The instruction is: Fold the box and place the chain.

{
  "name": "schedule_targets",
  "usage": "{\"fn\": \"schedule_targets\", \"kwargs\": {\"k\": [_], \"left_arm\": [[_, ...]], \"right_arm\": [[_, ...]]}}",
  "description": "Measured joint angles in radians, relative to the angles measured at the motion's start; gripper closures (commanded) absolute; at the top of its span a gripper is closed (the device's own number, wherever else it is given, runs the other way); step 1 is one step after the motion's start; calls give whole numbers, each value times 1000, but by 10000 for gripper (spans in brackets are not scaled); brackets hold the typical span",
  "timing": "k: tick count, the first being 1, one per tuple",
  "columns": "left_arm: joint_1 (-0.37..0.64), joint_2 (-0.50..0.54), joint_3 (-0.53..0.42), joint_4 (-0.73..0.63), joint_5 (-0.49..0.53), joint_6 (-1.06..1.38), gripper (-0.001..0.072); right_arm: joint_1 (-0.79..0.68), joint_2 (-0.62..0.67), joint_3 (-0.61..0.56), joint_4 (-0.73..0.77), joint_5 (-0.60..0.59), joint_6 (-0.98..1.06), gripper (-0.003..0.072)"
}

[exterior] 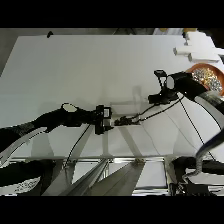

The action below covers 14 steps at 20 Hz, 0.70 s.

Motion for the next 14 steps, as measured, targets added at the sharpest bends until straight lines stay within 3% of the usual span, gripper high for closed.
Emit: {"fn": "schedule_targets", "kwargs": {"k": [7, 14], "left_arm": [[0, 0, 0, 0, 0, 0, 501], [0, 0, 0, 0, 0, 0, 501]], "right_arm": [[11, 44, -3, -10, 6, -19, 671], [130, 306, -3, -8, 107, -52, 671]]}}
